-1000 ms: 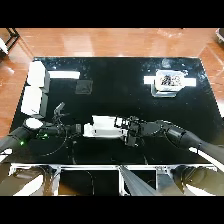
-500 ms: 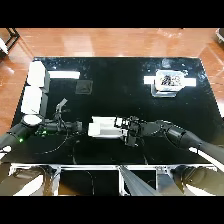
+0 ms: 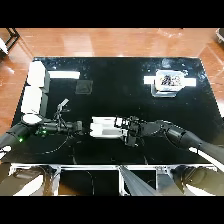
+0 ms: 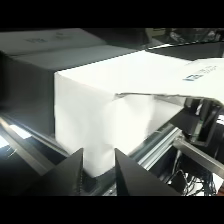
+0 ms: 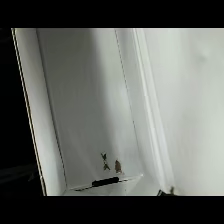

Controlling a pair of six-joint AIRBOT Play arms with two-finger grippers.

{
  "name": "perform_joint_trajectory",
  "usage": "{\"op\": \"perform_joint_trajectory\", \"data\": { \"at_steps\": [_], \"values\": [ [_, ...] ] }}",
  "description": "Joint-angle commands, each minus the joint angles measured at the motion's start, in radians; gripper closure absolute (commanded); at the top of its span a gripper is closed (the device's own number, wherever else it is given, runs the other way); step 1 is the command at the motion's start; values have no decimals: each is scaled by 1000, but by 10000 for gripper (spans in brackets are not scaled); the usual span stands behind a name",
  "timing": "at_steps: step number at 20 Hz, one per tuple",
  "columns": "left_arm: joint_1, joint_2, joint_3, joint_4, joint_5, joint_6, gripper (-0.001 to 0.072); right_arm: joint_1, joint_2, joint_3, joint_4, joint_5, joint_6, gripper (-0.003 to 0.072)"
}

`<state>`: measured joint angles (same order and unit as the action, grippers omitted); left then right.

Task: Fold the box and place the chain.

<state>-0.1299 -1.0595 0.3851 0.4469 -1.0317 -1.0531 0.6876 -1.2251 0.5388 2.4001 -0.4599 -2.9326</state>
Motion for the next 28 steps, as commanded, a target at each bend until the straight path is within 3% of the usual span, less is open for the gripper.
{"op": "perform_joint_trajectory", "data": {
  "at_steps": [1,9,10,11,12,16,21,28],
  "values": [
    [0,1,1,-21,-19,6,322,0,0,0,0,0,0,437],
    [-24,11,10,32,-9,-30,323,0,0,0,0,0,0,437],
    [-41,18,15,51,11,-37,280,0,0,0,0,0,0,437],
    [-61,24,20,68,34,-55,176,0,0,0,0,0,0,437],
    [-81,26,29,81,51,-70,128,0,0,0,0,0,0,437],
    [-185,26,80,153,144,-175,128,0,0,0,0,0,0,437],
    [-292,26,158,358,191,-412,132,0,0,0,0,0,0,437],
    [-435,26,173,552,297,-718,134,0,1,0,1,0,0,437]
  ]
}}
